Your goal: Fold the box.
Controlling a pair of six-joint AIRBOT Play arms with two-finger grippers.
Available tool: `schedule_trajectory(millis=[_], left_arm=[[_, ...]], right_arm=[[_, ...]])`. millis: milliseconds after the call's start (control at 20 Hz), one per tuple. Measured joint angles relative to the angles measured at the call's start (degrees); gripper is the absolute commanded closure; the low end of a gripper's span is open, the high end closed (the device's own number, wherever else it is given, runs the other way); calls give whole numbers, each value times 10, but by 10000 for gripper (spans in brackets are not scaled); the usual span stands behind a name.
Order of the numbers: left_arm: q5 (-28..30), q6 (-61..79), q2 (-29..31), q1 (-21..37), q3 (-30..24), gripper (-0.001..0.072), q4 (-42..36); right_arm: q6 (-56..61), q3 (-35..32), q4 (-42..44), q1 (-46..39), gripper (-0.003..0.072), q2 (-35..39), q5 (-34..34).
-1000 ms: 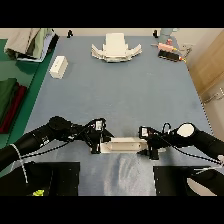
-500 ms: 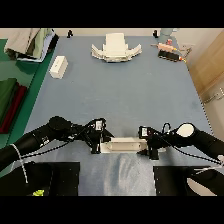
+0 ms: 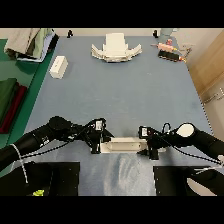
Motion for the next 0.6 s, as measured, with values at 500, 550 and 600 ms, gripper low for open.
schedule_trajectory(millis=[500,550,600], left_arm=[[7,-79,1,0,0,223,12],[9,-100,5,0,1,222,4],[11,-120,9,0,0,222,15]], right_arm=[[0,0,0,0,141,0,0],[0,0,0,0,142,0,0],[0,0,0,0,142,0,0]])
